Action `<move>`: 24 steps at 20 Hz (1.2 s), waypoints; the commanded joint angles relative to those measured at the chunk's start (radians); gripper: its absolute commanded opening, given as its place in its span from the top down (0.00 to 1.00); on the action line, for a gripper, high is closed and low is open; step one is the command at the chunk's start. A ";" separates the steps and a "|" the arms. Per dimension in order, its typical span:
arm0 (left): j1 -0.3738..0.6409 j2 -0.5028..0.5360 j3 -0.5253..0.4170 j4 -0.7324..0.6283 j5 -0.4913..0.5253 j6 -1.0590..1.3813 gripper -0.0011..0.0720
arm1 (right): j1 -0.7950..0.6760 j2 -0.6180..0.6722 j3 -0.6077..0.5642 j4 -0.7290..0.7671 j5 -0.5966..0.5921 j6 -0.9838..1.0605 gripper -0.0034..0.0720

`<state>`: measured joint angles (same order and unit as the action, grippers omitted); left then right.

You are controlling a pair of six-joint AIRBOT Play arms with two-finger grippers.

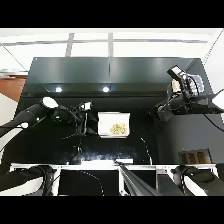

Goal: Fold the box and place the chain.

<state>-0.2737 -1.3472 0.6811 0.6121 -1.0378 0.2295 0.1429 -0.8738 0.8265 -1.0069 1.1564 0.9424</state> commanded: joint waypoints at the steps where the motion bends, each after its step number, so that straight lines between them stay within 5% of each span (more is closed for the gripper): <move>1: -0.023 -0.032 0.017 -0.010 -0.023 -0.002 0.02 | 0.000 0.000 0.000 0.000 -0.002 0.000 0.14; 13: -0.085 -0.056 0.019 0.004 -0.005 -0.086 0.01 | 0.000 0.000 0.000 0.000 -0.002 0.000 0.14; 24: -0.176 -0.056 0.019 0.005 0.122 -0.126 0.01 | 0.000 0.000 0.000 0.000 -0.009 0.000 0.14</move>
<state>-0.4412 -1.4025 0.6998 0.6163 -0.9421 0.1188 0.1429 -0.8738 0.8265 -1.0069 1.1481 0.9417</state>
